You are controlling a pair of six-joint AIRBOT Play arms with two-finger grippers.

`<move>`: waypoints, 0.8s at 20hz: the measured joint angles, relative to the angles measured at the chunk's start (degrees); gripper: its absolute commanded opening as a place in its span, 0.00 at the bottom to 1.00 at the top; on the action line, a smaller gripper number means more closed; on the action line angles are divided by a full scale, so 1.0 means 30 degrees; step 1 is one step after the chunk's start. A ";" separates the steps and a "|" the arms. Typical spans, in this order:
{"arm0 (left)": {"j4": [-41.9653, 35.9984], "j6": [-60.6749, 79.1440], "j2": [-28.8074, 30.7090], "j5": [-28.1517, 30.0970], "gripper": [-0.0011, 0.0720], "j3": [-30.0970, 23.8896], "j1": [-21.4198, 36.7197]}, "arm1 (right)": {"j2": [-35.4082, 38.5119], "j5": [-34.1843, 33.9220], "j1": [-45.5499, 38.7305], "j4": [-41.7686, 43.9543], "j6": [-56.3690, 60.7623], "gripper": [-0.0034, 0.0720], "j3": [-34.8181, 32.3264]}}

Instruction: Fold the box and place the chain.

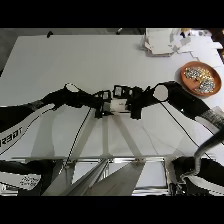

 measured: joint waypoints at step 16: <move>0.0066 0.0015 0.0007 0.0036 0.30 0.0000 -0.0015 | 0.1705 0.1596 -0.0022 -0.0015 -0.0051 0.42 -0.0102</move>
